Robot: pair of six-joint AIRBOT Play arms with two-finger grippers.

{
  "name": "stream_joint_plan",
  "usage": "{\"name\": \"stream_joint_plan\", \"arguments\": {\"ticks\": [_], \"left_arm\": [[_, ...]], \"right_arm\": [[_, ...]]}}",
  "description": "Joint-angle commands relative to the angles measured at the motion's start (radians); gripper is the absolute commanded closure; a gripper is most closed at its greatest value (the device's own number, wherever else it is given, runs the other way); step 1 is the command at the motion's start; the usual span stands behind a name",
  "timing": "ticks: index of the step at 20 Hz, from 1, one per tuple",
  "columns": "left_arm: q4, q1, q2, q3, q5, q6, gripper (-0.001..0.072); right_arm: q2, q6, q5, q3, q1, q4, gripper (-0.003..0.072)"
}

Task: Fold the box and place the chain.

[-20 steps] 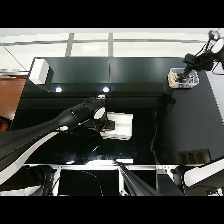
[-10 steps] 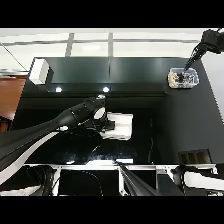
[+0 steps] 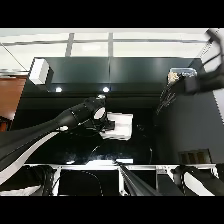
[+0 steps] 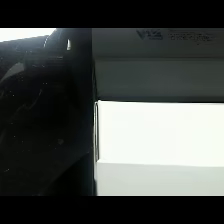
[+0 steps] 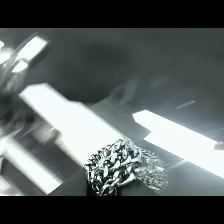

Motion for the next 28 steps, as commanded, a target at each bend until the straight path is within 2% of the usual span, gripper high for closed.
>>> {"name": "stream_joint_plan", "arguments": {"ticks": [1, 5, 9, 11, 16, 23, 24, 25, 28], "left_arm": [[0.000, 0.001, 0.000, 0.000, 0.001, 0.000, 0.0684], [0.000, 0.001, 0.000, 0.000, 0.001, 0.000, 0.0684], [0.000, 0.001, 0.000, 0.000, 0.001, 0.000, 0.0684], [0.000, 0.001, 0.000, 0.000, 0.001, 0.000, 0.0684], [0.000, 0.001, 0.000, 0.000, 0.000, 0.000, 0.0684], [0.000, 0.001, 0.000, 0.000, 0.001, 0.000, 0.0684], [0.000, 0.001, 0.000, 0.000, 0.001, 0.000, 0.0684], [0.000, 0.001, 0.000, 0.000, 0.001, 0.000, 0.0684], [0.000, 0.001, 0.000, 0.000, 0.001, 0.000, 0.0684]], "right_arm": [[0.071, -0.039, 0.000, -0.248, 0.092, 0.201, 0.0678], [0.071, -0.038, -0.156, -0.375, 0.272, 0.266, 0.0678], [0.069, 0.014, -0.402, -0.401, 0.443, 0.280, 0.0677], [0.067, 0.027, -0.467, -0.401, 0.489, 0.257, 0.0677], [0.061, 0.140, -0.514, -0.403, 0.497, 0.077, 0.0677], [-0.056, 0.165, -0.576, -0.407, 0.545, 0.085, 0.0669], [-0.063, 0.165, -0.579, -0.407, 0.546, 0.085, 0.0542], [-0.063, 0.165, -0.578, -0.407, 0.546, 0.085, 0.0380], [-0.046, 0.164, -0.523, -0.399, 0.492, 0.078, 0.0369]]}}
